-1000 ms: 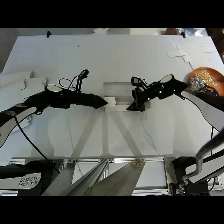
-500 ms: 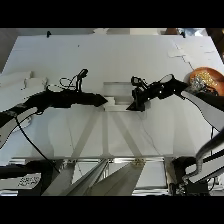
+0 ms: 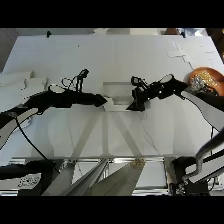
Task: Fold the box and place the chain.
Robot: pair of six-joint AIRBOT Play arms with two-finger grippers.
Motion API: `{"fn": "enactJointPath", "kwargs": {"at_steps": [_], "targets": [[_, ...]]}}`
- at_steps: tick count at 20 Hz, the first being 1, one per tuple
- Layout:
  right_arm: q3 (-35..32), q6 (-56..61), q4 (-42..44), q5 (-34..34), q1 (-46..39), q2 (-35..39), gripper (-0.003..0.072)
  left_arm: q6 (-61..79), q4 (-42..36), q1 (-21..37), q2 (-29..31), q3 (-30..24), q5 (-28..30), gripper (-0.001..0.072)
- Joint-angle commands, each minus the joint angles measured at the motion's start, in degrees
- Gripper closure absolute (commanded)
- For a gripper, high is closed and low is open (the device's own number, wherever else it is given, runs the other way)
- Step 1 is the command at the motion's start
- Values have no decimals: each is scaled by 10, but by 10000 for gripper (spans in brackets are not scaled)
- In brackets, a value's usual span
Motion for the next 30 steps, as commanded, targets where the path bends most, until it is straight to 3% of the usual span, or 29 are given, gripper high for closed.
{"fn": "enactJointPath", "kwargs": {"at_steps": [1,5,9,14,18,22,30], "targets": [[0,0,-2,1,0,0,273,-15,10,-5,13,1,19,289],[0,0,-2,1,0,0,273,-53,99,-40,17,2,33,313],[0,0,-2,1,0,0,273,-89,122,-70,17,6,44,318],[0,0,-2,1,0,0,273,-296,362,-111,17,66,43,367],[0,0,-2,1,0,0,273,-440,505,-130,16,111,-9,378],[0,0,-2,1,0,0,273,-517,539,-139,11,130,-45,429],[0,0,-2,1,0,0,273,-632,544,-185,-46,193,-98,429]]}}
